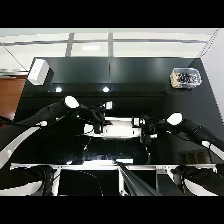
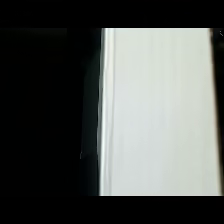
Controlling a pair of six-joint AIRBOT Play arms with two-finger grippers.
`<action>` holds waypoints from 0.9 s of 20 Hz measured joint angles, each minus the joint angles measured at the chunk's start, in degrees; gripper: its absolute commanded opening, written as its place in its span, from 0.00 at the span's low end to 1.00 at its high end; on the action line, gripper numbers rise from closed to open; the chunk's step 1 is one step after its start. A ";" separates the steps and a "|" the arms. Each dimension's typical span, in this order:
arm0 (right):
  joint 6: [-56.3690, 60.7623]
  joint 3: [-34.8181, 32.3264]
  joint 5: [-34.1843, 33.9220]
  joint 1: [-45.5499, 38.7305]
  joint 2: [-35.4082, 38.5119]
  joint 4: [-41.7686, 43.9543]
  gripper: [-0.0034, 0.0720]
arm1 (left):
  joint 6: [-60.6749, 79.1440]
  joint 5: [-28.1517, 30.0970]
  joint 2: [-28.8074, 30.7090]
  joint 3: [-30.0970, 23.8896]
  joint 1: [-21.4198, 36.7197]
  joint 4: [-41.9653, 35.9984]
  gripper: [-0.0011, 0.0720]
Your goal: Fold the box and place the chain.
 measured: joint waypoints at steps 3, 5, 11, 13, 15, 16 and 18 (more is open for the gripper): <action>-0.15 -0.07 -0.55 0.31 -0.22 0.02 0.95 | 0.00 0.09 0.00 0.00 0.00 -0.02 0.05; -0.04 -0.09 -0.96 0.70 -0.26 -0.07 0.95 | 0.02 0.09 0.00 0.00 0.00 0.00 0.05; 0.22 -0.09 -1.42 1.16 -0.37 -0.48 0.66 | 0.11 0.00 0.00 0.00 0.13 0.02 0.28; 0.20 -0.09 -1.51 1.22 -0.37 -0.52 0.66 | -0.79 0.90 0.07 0.00 0.26 0.02 0.64; 0.11 -0.09 -1.51 1.22 -0.37 -0.63 0.66 | -2.91 0.33 0.63 0.00 0.66 0.28 0.77; 0.09 -0.09 -1.53 1.22 -0.37 -0.68 0.66 | -4.24 -0.11 1.29 0.00 0.98 0.83 0.79; 0.07 -0.09 -1.57 1.22 -0.37 -0.72 0.66 | -7.32 -0.20 3.34 0.00 2.01 3.32 0.79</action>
